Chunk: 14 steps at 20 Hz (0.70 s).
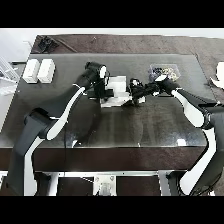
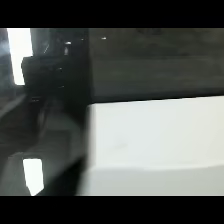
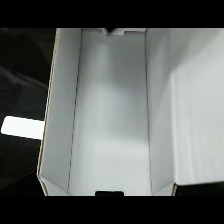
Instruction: Fold the box and place the chain.
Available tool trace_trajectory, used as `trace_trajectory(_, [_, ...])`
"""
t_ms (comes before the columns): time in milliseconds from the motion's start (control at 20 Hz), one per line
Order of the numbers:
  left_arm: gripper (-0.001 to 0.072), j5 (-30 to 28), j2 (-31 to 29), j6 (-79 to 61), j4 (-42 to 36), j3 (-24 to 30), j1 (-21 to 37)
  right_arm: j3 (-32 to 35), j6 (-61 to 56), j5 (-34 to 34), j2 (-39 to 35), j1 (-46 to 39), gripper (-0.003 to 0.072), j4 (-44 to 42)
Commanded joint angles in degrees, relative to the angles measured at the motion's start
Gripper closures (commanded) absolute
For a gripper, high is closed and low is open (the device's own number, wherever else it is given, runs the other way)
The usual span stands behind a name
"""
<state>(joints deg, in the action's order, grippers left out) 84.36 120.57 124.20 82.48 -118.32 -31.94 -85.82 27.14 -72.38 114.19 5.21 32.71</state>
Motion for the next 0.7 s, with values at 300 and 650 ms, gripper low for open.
trace_trajectory(300, [0.0237,5.3,-3.6,-2.5,1.0,-1.1,1.6,0.0,-0.1,-0.1,0.0,0.0,0.0122,0.4])
trace_trajectory(650, [0.0237,8.9,-13.2,-24.5,-1.1,-1.0,4.5,0.0,-0.1,-0.1,0.0,0.0,0.0123,0.4])
